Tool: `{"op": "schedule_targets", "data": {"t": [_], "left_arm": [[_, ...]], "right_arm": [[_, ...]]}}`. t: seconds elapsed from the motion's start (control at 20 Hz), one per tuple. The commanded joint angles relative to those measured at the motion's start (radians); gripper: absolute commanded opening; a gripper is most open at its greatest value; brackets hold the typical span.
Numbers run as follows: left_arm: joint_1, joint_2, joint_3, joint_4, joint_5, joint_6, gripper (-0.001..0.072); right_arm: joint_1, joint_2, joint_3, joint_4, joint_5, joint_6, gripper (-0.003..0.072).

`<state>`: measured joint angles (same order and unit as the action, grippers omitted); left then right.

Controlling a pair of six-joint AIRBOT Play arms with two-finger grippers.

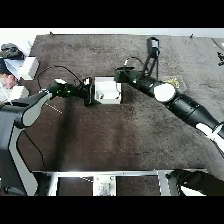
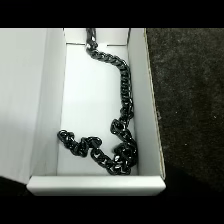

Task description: Fold the box and place the chain.

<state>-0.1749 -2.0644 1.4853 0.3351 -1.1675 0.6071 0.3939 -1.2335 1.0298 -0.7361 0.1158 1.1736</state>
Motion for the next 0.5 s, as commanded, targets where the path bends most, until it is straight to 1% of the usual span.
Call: {"op": "schedule_targets", "data": {"t": [0.0, 0.15, 0.3, 0.35, 0.4, 0.45], "left_arm": [[0.000, 0.000, 0.000, 0.000, 0.000, 0.000, 0.0173], [0.000, 0.000, 0.000, 0.000, 0.000, 0.000, 0.0173], [0.000, 0.000, 0.000, 0.000, 0.000, 0.000, 0.0174], [0.000, 0.000, 0.000, 0.000, 0.000, 0.000, 0.0174], [0.000, 0.000, 0.000, 0.000, 0.000, 0.000, 0.0173], [0.000, 0.000, 0.000, 0.000, 0.000, 0.000, 0.0173]], "right_arm": [[0.101, -0.044, 0.003, 0.005, -0.072, 0.007, -0.0019], [0.120, -0.139, 0.003, 0.007, -0.071, 0.016, -0.0019], [0.086, -0.206, 0.002, 0.004, -0.068, 0.016, -0.0008], [0.066, -0.213, 0.002, 0.003, -0.062, 0.016, 0.0124], [0.041, -0.212, 0.002, -0.003, -0.042, 0.015, 0.0199], [0.015, -0.207, 0.002, -0.019, -0.016, 0.016, 0.0198]]}}
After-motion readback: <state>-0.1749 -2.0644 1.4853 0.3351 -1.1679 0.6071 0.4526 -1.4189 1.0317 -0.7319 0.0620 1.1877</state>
